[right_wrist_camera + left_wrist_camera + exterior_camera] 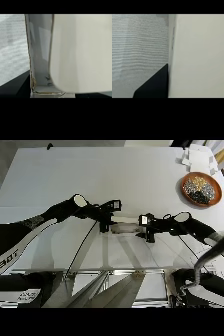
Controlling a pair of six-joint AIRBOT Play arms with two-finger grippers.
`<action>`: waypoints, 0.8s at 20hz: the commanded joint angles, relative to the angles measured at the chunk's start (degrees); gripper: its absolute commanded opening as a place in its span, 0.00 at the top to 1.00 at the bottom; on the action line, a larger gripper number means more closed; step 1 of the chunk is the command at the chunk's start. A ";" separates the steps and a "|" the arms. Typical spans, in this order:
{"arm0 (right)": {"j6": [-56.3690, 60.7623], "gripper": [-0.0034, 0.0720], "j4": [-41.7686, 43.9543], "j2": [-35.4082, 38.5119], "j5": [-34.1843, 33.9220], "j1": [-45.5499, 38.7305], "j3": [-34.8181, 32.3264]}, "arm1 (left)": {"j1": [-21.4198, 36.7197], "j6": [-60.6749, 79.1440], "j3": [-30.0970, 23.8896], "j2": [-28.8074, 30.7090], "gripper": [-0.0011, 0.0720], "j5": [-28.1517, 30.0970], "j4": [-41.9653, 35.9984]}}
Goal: Fold the box and place the chain.
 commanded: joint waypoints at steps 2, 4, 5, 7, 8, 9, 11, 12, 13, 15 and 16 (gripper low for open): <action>0.00 0.45 -0.26 -0.04 0.57 0.02 0.04 | 0.00 0.00 0.04 0.00 0.97 0.04 0.00; 0.00 0.45 -0.52 -0.04 0.59 0.02 0.04 | 0.00 0.00 0.02 0.00 0.97 0.04 0.02; 0.00 0.44 -0.52 -0.04 0.59 0.02 0.04 | 0.00 0.00 0.02 0.00 0.97 0.04 0.00; 0.02 0.44 -0.50 -0.02 0.59 0.02 0.04 | 0.00 0.00 0.04 0.00 0.97 0.04 0.02; 0.00 0.43 -0.50 -0.02 0.55 0.02 0.04 | 0.00 0.00 0.02 0.00 0.97 0.04 0.00; 0.00 0.42 -0.50 -0.02 0.50 0.02 0.04 | 0.00 0.00 0.04 0.00 0.97 0.04 0.00; 0.00 0.42 -0.50 -0.02 0.50 0.02 0.04 | 0.00 0.00 0.04 0.00 0.97 0.04 0.02; 0.00 0.42 -0.50 -0.02 0.50 0.02 0.04 | 0.00 0.00 0.02 0.00 0.97 0.04 0.02; 0.00 0.42 -0.50 -0.02 0.52 0.02 0.04 | 0.00 0.00 0.02 0.00 0.97 0.04 0.00; 0.00 0.42 -0.50 -0.02 0.50 0.02 0.04 | 0.00 0.00 0.02 0.00 0.97 0.04 0.00; 0.00 0.42 -0.50 -0.02 0.50 0.02 0.04 | 0.00 0.00 0.02 0.00 0.97 0.04 0.02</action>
